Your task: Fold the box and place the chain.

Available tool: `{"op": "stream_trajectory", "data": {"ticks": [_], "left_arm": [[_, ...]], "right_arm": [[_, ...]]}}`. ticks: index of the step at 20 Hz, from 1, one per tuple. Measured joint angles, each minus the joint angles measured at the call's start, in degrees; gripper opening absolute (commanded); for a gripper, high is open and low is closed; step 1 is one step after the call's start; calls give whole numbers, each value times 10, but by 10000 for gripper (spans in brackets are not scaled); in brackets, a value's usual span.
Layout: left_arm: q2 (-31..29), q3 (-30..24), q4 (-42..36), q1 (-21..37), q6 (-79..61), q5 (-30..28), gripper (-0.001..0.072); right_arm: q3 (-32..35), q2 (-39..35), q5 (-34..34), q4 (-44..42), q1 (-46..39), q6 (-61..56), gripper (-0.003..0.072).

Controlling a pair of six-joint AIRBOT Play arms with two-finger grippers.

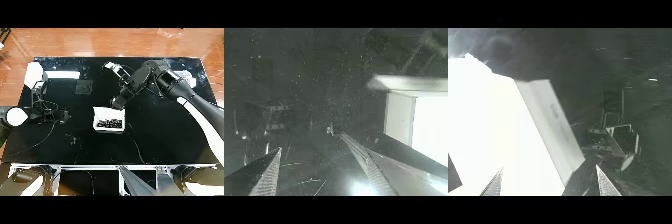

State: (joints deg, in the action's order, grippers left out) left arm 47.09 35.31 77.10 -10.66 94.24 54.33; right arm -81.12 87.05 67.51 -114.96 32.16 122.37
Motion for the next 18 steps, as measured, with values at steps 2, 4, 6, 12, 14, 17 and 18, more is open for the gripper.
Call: {"op": "stream_trajectory", "data": {"ticks": [2,4,6,12,14,17,18], "left_arm": [[2,0,0,1,2,-10,621],[3,0,0,3,7,-15,621],[4,0,0,4,14,-18,621],[17,0,-1,5,21,-23,621],[22,0,-1,5,21,-24,621],[26,0,-1,5,26,-29,620],[26,0,-1,5,26,-32,621]], "right_arm": [[0,0,24,-9,1,31,702],[0,0,42,-16,2,54,702],[0,0,54,-23,3,74,702],[0,0,75,-43,6,117,703],[0,2,78,-46,10,125,703],[0,7,80,-48,16,129,703],[0,9,80,-48,17,130,703]]}}
